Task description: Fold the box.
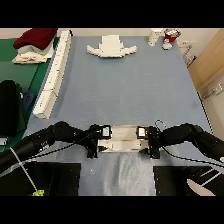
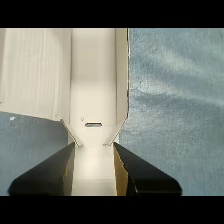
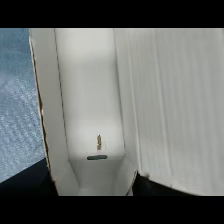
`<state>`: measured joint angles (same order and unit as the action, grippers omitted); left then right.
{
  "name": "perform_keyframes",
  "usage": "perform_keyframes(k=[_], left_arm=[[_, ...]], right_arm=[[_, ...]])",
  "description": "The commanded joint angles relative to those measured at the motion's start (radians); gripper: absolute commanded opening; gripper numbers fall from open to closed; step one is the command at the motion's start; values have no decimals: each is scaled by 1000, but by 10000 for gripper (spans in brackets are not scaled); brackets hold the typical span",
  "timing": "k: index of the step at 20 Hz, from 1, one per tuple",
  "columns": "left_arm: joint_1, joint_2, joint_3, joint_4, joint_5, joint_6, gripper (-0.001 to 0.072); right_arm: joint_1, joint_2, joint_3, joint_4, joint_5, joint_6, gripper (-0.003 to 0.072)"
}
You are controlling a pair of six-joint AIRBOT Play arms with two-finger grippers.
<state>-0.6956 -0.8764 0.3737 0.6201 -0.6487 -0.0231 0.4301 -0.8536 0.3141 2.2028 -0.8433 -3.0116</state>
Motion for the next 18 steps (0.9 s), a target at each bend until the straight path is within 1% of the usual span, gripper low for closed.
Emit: perform_keyframes(k=[1,3,4,5,8,10,11,15,17,18], left_arm=[[-21,-39,-2,-99,12,122,346],[-39,-61,-2,-154,34,159,345],[-46,-77,-1,-177,55,173,206],[-47,-89,1,-179,68,177,107],[-49,-99,2,-180,91,195,107],[-65,-99,2,-180,127,195,106],[-76,-99,2,-180,126,195,106],[-103,-113,2,-257,126,216,106],[-103,-123,2,-269,137,222,109],[-103,-127,2,-268,137,221,181]], right_arm=[[0,1,0,0,0,0,509],[0,1,0,0,0,0,509],[0,1,0,0,0,0,509],[0,1,0,0,0,0,509],[0,1,0,0,1,0,509],[0,1,0,0,0,0,509],[0,1,0,0,0,0,509],[0,1,0,0,0,0,509],[0,1,0,0,0,0,509],[0,1,0,0,0,0,509]])
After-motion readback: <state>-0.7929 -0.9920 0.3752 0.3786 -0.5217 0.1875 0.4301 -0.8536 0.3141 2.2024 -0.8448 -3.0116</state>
